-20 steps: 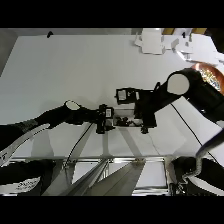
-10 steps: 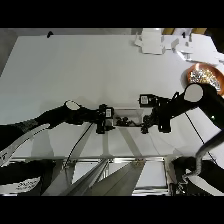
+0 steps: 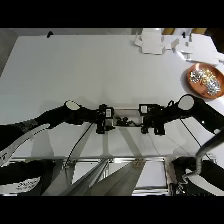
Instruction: Fold the box and place the chain.
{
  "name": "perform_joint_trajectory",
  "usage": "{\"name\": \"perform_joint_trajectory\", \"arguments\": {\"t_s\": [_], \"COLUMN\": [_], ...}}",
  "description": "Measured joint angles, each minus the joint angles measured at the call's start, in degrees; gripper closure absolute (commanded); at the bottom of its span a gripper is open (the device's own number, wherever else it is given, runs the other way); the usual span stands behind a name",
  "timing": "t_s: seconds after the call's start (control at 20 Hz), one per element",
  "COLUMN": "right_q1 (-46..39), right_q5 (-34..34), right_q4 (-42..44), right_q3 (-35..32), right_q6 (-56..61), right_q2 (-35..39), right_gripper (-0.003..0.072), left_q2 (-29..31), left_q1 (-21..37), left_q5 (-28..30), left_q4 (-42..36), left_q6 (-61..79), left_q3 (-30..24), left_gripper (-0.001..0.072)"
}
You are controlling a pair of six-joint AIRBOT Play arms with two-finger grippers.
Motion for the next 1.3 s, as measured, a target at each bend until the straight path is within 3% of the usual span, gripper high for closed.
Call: {"name": "perform_joint_trajectory", "arguments": {"t_s": [0.15, 0.25, 0.5, 0.7, 1.0, 1.3], "right_q1": [-0.04, -0.04, -0.07, -0.09, 2.38, 12.52], "right_q5": [-0.52, -0.57, -0.55, 0.5, 8.44, 11.52], "right_q4": [1.33, 2.8, 2.75, -6.78, -14.34, -15.19], "right_q3": [-0.28, -0.39, -0.55, 0.83, 10.78, 20.04], "right_q6": [-1.05, -1.42, -0.15, 6.88, 11.45, 13.66], "right_q2": [-0.55, -0.72, -0.55, 3.21, 10.86, 12.68], "right_gripper": [0.0517, 0.0669, 0.0666, 0.0666, 0.0666, 0.0666], "left_q2": [0.0, 0.0, 0.0, 0.0, 0.0, 0.0], "left_q1": [0.0, 0.0, 0.0, 0.0, 0.0, 0.0], "left_q5": [0.0, 0.0, -0.02, 0.0, -0.02, -0.02], "left_q4": [0.0, 0.0, 0.02, 0.02, 0.0, 0.02], "left_q6": [-0.02, -0.02, -0.02, 0.0, 0.0, 0.0], "left_q3": [0.0, 0.0, 0.0, 0.0, 0.0, 0.0], "left_gripper": [0.0577, 0.0577, 0.0577, 0.0577, 0.0577, 0.0577]}}
